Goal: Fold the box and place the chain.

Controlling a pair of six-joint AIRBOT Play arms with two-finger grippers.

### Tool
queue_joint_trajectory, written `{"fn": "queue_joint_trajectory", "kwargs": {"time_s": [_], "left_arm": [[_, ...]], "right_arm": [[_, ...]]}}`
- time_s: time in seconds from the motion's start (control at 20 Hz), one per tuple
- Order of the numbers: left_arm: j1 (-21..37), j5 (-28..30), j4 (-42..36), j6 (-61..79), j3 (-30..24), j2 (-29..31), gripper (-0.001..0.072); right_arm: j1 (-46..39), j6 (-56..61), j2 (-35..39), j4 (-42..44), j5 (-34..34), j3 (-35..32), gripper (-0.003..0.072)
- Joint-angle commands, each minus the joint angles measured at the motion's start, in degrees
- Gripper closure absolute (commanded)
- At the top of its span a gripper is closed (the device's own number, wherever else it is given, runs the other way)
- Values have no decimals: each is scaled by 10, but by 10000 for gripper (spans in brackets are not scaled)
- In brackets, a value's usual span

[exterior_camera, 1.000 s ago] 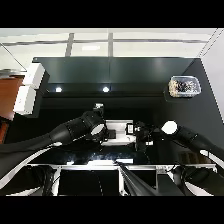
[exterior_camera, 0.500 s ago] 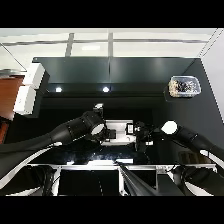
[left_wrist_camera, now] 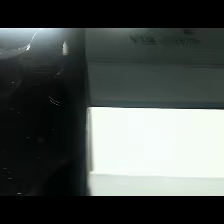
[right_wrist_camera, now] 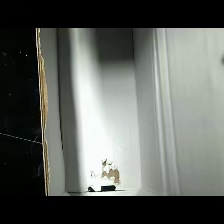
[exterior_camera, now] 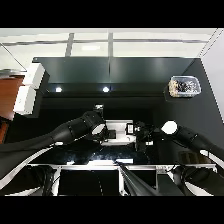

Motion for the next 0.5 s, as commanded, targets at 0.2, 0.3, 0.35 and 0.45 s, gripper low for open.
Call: {"fn": "queue_joint_trajectory", "kwargs": {"time_s": [0.2, 0.3, 0.35, 0.45], "left_arm": [[0, 2, -4, 18, 0, 0, 680], [0, -7, 2, 17, 0, 3, 681], [2, -13, 11, 16, 0, 7, 681], [10, -16, 28, 14, 0, 18, 681]], "right_arm": [[0, 0, 0, -1, 2, 0, 334], [0, 2, 3, 0, 16, 0, 305], [0, 8, 9, -1, 23, 0, 304], [0, 28, 30, -3, 31, 2, 74]]}}
